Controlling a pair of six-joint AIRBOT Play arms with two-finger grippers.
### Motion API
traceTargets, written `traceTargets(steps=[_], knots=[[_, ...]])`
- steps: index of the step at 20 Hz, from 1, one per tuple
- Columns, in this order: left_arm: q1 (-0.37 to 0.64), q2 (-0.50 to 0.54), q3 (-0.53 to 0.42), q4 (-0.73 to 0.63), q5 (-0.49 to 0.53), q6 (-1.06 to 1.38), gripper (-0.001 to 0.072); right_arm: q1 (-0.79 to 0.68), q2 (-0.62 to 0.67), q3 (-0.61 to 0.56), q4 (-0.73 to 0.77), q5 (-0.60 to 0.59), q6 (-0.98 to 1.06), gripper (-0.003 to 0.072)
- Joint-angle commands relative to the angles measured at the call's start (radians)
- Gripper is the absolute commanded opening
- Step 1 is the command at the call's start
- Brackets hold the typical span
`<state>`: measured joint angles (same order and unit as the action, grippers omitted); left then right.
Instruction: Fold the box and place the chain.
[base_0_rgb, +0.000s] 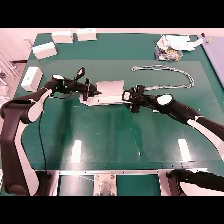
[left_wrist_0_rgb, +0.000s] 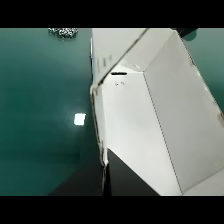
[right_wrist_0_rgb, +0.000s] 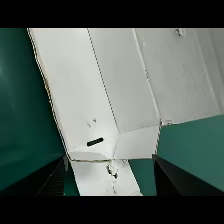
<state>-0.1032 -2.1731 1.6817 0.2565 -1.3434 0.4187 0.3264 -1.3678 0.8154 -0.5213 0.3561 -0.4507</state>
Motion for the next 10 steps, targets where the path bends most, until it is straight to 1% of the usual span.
traceTargets(steps=[1,3,6,10], knots=[[0.001,0.001,0.001,-0.003,-0.003,0.001,0.002,-0.018,0.0,0.005,0.016,0.041,-0.011,0.0613],[0.001,0.001,0.001,-0.003,-0.004,0.001,0.002,-0.019,-0.006,0.013,0.032,0.048,-0.014,0.0613],[0.001,0.001,0.001,-0.003,-0.003,0.001,0.002,-0.024,-0.04,0.045,0.058,0.143,-0.014,0.0613],[0.001,0.001,0.001,-0.003,-0.003,0.001,0.002,-0.03,-0.065,0.055,0.095,0.143,-0.014,0.0613]])
